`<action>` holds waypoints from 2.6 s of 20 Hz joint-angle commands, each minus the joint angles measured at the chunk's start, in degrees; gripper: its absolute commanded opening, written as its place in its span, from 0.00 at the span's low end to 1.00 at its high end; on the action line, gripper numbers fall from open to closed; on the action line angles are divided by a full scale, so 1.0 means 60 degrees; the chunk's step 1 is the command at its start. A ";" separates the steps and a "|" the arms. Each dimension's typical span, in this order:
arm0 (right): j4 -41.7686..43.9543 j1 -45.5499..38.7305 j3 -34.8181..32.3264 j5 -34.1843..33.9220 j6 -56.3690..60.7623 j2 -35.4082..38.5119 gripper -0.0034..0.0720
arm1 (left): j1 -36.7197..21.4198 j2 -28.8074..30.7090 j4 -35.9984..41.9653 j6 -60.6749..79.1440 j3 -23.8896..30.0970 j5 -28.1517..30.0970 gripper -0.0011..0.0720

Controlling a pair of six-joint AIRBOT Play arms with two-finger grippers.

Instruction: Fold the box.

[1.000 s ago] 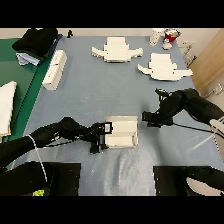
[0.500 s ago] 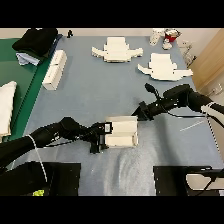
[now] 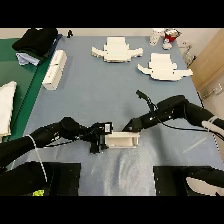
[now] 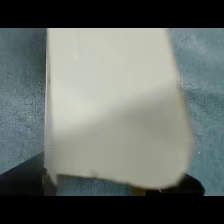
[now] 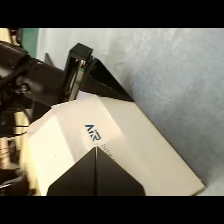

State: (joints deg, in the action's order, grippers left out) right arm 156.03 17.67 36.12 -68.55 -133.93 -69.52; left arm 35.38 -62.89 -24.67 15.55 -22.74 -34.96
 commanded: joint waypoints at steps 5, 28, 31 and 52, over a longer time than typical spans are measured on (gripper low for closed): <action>-0.0444 0.1869 -0.2390 0.4284 -0.0943 0.3002 0.05 | -0.0004 0.0000 0.0000 0.0000 -0.0007 0.0000 0.66; -0.4874 0.4357 -0.2193 0.5315 -0.4557 0.4248 0.82 | -0.0004 0.0000 0.0000 0.0000 -0.0007 0.0004 0.66; -0.5679 0.4889 -0.2193 0.5668 -0.4568 0.4029 0.82 | -0.0004 0.0000 0.0000 0.0000 -0.0007 0.0004 0.66; -0.6754 0.5031 -0.2120 0.6918 -0.3963 0.4743 0.71 | -0.0004 0.0000 0.0000 0.0000 -0.0007 0.0000 0.66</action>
State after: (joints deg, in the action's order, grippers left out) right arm 116.55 47.92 23.14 -28.60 -159.15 -41.56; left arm 35.38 -62.89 -24.62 15.51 -22.76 -34.85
